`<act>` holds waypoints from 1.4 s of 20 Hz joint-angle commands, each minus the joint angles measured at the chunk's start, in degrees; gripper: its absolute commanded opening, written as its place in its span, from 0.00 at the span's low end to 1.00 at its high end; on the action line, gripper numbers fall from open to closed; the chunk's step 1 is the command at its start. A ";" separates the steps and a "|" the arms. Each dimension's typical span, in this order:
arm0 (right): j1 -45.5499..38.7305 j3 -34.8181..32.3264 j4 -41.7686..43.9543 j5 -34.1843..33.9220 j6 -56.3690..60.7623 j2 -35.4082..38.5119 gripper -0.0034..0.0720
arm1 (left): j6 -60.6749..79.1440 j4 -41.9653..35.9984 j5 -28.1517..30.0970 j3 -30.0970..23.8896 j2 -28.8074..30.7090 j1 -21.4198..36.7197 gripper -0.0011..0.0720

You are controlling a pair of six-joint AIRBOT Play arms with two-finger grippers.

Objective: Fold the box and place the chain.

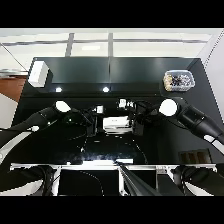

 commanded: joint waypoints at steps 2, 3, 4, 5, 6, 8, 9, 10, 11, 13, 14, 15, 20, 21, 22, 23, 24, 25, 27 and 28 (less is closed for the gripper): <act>0.02 0.11 -0.20 1.53 1.44 0.04 0.41 | -0.04 0.00 0.00 -0.02 0.00 -0.04 0.64; 0.02 0.11 -0.20 1.62 1.44 0.04 0.41 | -0.04 0.00 0.00 -0.02 0.00 -0.04 0.64; 0.02 0.11 -0.20 1.75 1.44 0.04 0.41 | -0.04 0.00 0.00 -0.02 0.00 -0.04 0.64; 0.02 0.11 -0.20 1.99 1.44 0.04 0.41 | -0.04 0.00 0.00 -0.02 0.00 -0.04 0.64; 0.02 0.11 -0.20 2.23 1.44 0.04 0.41 | -0.04 0.00 0.00 -0.02 0.00 -0.04 0.64; 0.02 0.11 -0.20 2.49 1.49 0.04 0.41 | -0.04 0.00 0.00 -0.02 0.00 -0.04 0.64; 0.02 0.11 -0.20 2.56 1.49 0.04 0.41 | -0.04 0.00 0.00 -0.02 0.00 -0.04 0.64; 0.02 0.11 -0.20 2.60 1.55 0.04 0.41 | -0.04 0.00 0.00 -0.02 0.00 -0.04 0.64; 0.02 0.11 -0.17 2.64 1.66 0.04 0.41 | -0.04 0.00 0.00 -0.02 0.00 -0.04 0.64; 0.02 0.11 -0.17 2.64 1.68 0.04 0.41 | -0.04 0.00 0.00 -0.02 0.00 -0.04 0.64; 0.02 0.11 -0.17 2.67 1.68 0.04 0.41 | -0.04 0.00 0.00 -0.02 0.00 -0.04 0.64; 0.02 0.11 -0.15 2.64 1.68 0.04 0.41 | -0.04 0.00 0.00 -0.02 0.00 -0.04 0.64; 0.02 0.11 -0.17 2.60 1.68 0.04 0.48 | -0.04 0.02 0.00 -0.02 0.00 -0.04 0.64; 0.02 0.11 -0.17 2.40 1.73 0.04 0.69 | -0.04 0.00 0.00 -0.02 0.00 -0.04 0.64; 0.02 0.11 -0.17 2.21 1.90 0.04 0.71 | -0.04 0.00 0.00 -0.02 0.00 -0.04 0.64; 0.02 0.11 -0.17 2.16 1.92 0.04 0.71 | -0.04 0.00 0.00 -0.02 0.00 -0.04 0.64; 0.02 0.11 -0.17 2.19 1.90 0.04 0.69 | -0.04 0.02 0.00 -0.02 0.00 -0.04 0.64; 0.02 0.11 -0.17 2.19 1.90 0.04 0.68 | -0.04 0.00 0.00 -0.02 0.00 -0.04 0.64; 0.02 0.11 -0.15 2.23 1.92 0.02 0.68 | -0.04 0.00 0.00 -0.02 0.00 -0.04 0.64; 0.02 0.11 -0.13 2.23 1.92 0.02 0.68 | -0.04 0.00 0.00 -0.02 0.00 -0.04 0.64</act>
